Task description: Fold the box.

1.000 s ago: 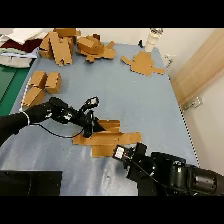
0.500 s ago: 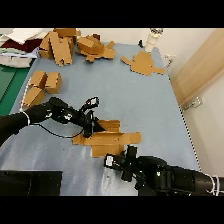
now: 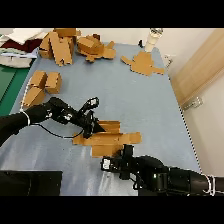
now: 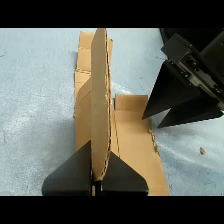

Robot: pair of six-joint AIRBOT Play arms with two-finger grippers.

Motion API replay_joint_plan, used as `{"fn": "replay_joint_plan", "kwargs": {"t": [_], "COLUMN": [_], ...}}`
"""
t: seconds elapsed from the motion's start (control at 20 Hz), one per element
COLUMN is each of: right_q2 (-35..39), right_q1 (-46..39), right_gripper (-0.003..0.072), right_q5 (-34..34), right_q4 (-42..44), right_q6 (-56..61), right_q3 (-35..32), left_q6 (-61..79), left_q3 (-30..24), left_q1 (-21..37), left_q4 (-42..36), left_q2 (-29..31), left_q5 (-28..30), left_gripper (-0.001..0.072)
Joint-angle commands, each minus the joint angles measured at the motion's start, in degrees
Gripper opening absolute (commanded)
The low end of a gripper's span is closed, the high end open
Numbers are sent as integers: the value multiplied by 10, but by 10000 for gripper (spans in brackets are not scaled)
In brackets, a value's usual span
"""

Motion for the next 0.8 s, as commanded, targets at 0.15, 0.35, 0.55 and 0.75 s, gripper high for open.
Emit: {"fn": "replay_joint_plan", "kwargs": {"t": [0.15,0.35,0.55,0.75], "right_q2": [-1,-1,-1,-1], "right_q1": [-3,-43,-60,-60], "right_gripper": [279,279,283,313], "right_q5": [16,-4,-73,-71], "right_q4": [-40,-43,-41,-37], "right_q6": [4,4,4,8], "right_q3": [11,11,11,11], "left_q6": [0,0,0,0], "left_q3": [1,1,1,1], "left_q1": [0,0,0,0], "left_q4": [-1,-1,-1,-1], "left_q2": [0,0,0,0], "left_q5": [-4,-4,-4,-4], "left_gripper": [10,11,11,11]}}
